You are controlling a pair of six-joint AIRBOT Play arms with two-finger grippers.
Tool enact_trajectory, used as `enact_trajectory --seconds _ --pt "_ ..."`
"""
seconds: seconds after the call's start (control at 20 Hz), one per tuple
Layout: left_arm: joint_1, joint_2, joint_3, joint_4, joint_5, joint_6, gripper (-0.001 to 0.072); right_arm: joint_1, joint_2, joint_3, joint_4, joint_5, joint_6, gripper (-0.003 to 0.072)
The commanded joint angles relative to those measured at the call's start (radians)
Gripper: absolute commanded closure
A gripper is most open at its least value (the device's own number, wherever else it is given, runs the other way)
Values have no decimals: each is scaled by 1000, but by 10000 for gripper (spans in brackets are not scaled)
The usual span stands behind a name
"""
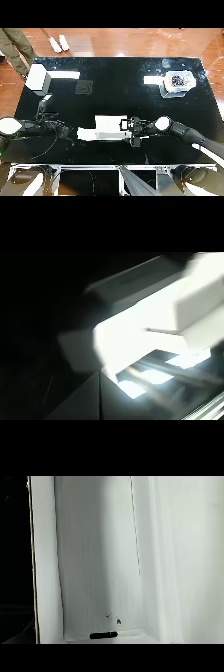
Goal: Fold the box and place the chain.
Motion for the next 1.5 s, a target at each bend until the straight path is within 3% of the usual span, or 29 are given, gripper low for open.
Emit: enact_trajectory --seconds 0.0,0.25,0.5,0.7,1.2,1.25,1.4,1.45 --pt "142 -36 -62 16 -20 -344 690 0 0 0 0 0 0 354" --pt "144 -166 -95 -6 23 -306 688 0 0 0 0 0 0 354" --pt "22 -289 -95 -201 112 -175 690 0 0 0 0 0 0 354" --pt "-64 -385 -87 -209 140 -118 691 0 0 0 0 0 0 354" --pt "-109 -408 -58 -292 121 -23 688 0 0 0 0 0 0 354" --pt "-117 -408 -57 -322 112 0 665 0 0 0 0 0 0 354" --pt "-119 -407 -42 -350 64 15 359 0 0 0 0 0 0 354" --pt "-119 -407 -35 -350 51 15 309 0 0 0 0 0 0 354"
